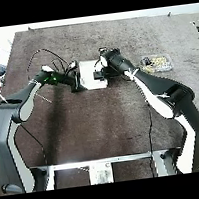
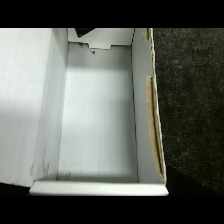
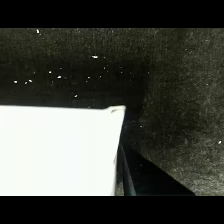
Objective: Fold the box and place the chain.
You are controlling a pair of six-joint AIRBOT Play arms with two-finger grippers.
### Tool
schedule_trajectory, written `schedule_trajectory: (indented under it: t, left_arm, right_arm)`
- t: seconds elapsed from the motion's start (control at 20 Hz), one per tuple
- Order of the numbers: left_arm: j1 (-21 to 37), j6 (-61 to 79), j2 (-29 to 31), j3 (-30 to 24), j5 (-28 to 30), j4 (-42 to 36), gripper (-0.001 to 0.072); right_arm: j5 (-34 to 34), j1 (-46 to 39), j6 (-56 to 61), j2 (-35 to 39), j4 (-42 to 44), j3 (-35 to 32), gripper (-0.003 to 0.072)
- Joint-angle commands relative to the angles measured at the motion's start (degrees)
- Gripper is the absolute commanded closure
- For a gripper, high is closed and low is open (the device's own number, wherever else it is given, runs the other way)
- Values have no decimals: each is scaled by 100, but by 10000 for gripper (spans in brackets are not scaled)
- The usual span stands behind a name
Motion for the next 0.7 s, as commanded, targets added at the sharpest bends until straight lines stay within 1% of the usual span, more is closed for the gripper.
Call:
schedule_trajectory:
  t: [0.0,0.25,0.55,0.65]
  left_arm:
    - [2,-2,4,0,2,-2,241]
    - [0,-2,4,-2,2,-2,241]
    - [0,-2,4,0,2,-2,240]
    - [2,-2,4,-2,2,-2,240]
  right_arm:
    - [59,0,-142,17,136,4,438]
    - [387,-87,-332,61,138,4,437]
    - [249,-181,-662,601,138,4,437]
    - [245,-254,-933,824,138,4,438]
